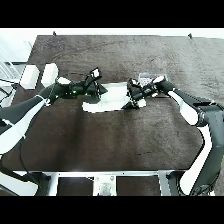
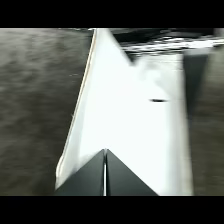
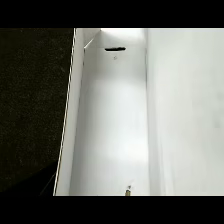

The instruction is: Fold the box and place the chain.

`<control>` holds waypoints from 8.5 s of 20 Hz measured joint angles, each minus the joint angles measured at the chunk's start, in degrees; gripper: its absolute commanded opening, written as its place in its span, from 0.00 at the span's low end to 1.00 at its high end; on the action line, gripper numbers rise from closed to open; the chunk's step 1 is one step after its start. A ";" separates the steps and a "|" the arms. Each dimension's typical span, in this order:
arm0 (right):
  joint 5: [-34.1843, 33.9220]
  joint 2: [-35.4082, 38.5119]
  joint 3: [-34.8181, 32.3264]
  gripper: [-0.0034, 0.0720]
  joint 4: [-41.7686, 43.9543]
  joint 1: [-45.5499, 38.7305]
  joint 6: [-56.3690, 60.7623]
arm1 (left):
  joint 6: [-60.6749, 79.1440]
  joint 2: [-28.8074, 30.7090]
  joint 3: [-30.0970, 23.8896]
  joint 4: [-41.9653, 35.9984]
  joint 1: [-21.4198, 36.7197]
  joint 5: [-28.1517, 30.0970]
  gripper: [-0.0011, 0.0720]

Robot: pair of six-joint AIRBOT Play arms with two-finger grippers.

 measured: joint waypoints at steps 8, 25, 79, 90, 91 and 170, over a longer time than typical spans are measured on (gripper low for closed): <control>0.02 0.00 0.00 0.71 0.13 0.00 0.02 | 0.20 -2.89 1.73 -0.09 0.11 4.81 0.04; -0.02 0.00 0.00 0.71 -0.20 0.00 -0.11 | 1.38 -2.34 1.81 1.42 -0.55 3.21 0.04; -0.02 -0.02 0.00 0.71 -0.02 -0.04 0.00 | -13.90 -1.44 -0.66 25.94 -3.87 0.79 0.51; -0.33 0.00 0.00 0.71 0.04 -0.04 0.02 | -3.41 -2.97 -0.66 18.21 -3.78 3.19 0.68; -0.31 0.00 0.00 0.71 0.02 -0.04 0.02 | -2.64 -3.19 -0.66 17.29 -3.80 3.21 0.68; 0.02 -0.02 -0.02 0.71 0.00 0.04 -0.04 | -66.71 13.53 -24.76 16.20 20.83 -11.39 0.04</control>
